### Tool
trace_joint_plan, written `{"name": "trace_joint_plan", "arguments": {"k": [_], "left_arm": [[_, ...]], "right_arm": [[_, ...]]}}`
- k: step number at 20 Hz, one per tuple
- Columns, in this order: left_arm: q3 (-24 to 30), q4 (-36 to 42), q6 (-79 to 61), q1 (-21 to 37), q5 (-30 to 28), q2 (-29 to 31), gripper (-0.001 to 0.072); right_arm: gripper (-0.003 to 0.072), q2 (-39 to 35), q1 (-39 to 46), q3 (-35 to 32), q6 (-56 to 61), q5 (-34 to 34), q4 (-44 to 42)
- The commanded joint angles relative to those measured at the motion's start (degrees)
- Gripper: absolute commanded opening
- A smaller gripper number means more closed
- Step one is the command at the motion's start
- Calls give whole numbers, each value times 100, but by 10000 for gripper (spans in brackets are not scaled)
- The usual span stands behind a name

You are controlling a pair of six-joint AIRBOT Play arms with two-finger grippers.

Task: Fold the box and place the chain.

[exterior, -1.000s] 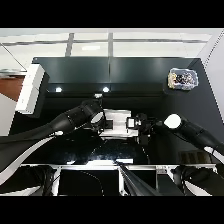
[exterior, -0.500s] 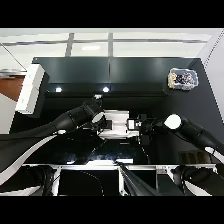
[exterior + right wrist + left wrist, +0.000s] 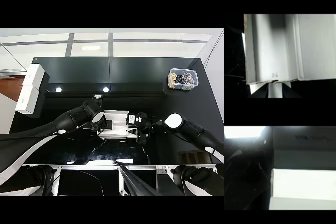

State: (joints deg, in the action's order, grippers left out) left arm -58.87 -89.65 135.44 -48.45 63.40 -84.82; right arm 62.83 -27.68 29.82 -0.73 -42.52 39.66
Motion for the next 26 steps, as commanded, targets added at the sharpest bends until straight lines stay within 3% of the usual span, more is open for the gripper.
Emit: {"name": "trace_joint_plan", "arguments": {"k": [1,7,14,15,16,17,18,19,20,21,24,25,26], "left_arm": [[0,15,4,4,-9,-4,33],[0,20,4,4,11,-4,33],[0,35,4,4,9,-4,33],[0,35,4,4,9,-4,33],[0,35,4,4,7,-4,33],[0,35,4,4,7,-4,33],[0,35,4,4,7,-4,33],[0,35,4,4,7,-4,33],[0,33,4,4,7,-4,33],[0,33,4,4,7,-4,33],[0,33,4,7,9,-4,33],[0,33,4,13,7,-4,33],[0,35,4,17,9,-4,33]], "right_arm": [[194,68,-74,4,210,-63,-367],[194,289,-398,4,363,426,-557],[198,289,-385,4,387,422,-533],[313,289,-380,4,424,442,-533],[373,289,-380,4,442,452,-531],[212,289,-380,4,442,461,-514],[167,289,-378,4,444,468,-514],[303,286,-380,4,503,529,-516],[293,284,-372,4,507,568,-509],[128,262,-310,9,509,568,-511],[100,-131,245,9,1049,352,-501],[31,-352,562,9,1176,31,-426],[31,-581,903,11,1377,-343,-308]]}}
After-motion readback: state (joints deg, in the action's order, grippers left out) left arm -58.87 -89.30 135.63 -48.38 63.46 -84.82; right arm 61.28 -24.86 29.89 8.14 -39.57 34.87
